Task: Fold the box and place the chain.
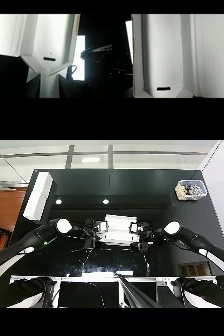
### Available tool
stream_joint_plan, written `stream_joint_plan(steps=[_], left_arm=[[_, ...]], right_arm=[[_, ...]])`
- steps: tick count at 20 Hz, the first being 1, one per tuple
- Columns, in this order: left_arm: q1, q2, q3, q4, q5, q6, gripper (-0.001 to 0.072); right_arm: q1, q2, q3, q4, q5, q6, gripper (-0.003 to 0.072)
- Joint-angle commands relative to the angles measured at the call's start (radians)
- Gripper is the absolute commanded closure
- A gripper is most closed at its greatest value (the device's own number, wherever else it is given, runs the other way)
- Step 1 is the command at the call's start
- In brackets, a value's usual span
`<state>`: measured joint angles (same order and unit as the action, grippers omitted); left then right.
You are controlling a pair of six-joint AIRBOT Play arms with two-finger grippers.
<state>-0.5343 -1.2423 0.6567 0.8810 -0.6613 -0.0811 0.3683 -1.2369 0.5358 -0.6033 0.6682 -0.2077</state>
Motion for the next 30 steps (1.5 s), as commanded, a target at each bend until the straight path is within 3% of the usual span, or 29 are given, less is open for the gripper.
stream_joint_plan(steps=[1, 7, 11, 13, 18, 19, 20, 22, 23, 24, 25, 27, 28, 29, 30], left_arm=[[0.004, -0.008, 0.001, -0.038, 0.0, -0.009, 0.0414], [0.004, -0.022, 0.011, -0.118, 0.031, -0.008, 0.0415], [-0.011, -0.055, 0.051, -0.195, -0.061, 0.036, 0.0441], [-0.026, -0.082, 0.072, -0.214, -0.091, 0.036, 0.0489], [-0.033, -0.102, 0.079, -0.258, -0.048, 0.037, 0.0493], [-0.033, -0.106, 0.079, -0.259, -0.05, 0.037, 0.0569], [-0.033, -0.111, 0.079, -0.258, -0.052, 0.036, 0.0595], [-0.031, -0.109, 0.08, -0.258, -0.056, 0.023, 0.0594], [-0.032, -0.109, 0.079, -0.258, -0.059, 0.024, 0.0574], [-0.032, -0.109, 0.079, -0.257, -0.059, 0.024, 0.0391], [-0.032, -0.109, 0.079, -0.256, -0.058, 0.024, 0.0285], [-0.032, -0.109, 0.079, -0.227, -0.059, 0.024, 0.0397], [-0.032, -0.109, 0.08, -0.227, -0.066, 0.024, 0.0399], [-0.031, -0.106, 0.08, -0.226, -0.075, 0.024, 0.0481], [-0.031, -0.098, 0.081, -0.21, -0.084, 0.023, 0.0622]], right_arm=[[0.0, 0.0, 0.0, 0.001, 0.0, 0.001, 0.0248], [0.0, 0.0, 0.0, 0.001, 0.001, 0.001, 0.0247], [0.0, 0.0, 0.0, 0.001, 0.001, 0.001, 0.0248], [0.0, 0.0, 0.0, 0.001, 0.001, 0.001, 0.0248], [0.0, 0.0, 0.0, 0.001, 0.001, 0.001, 0.0248], [0.0, 0.0, 0.0, 0.001, 0.001, 0.001, 0.0248], [0.0, 0.0, 0.0, 0.001, 0.001, 0.001, 0.0248], [0.0, 0.0, 0.0, 0.001, 0.0, 0.001, 0.0247], [0.0, 0.0, 0.0, 0.001, 0.0, 0.001, 0.0247], [0.0, 0.0, 0.0, 0.001, 0.0, 0.001, 0.0247], [0.0, 0.0, 0.0, 0.001, 0.0, 0.001, 0.0247], [0.0, 0.0, 0.0, 0.001, 0.0, 0.001, 0.0247], [0.0, 0.0, 0.0, 0.001, 0.0, 0.001, 0.0247], [0.0, 0.0, 0.0, 0.001, 0.0, 0.001, 0.0247], [0.0, 0.0, 0.0, 0.001, 0.0, 0.001, 0.0247]])
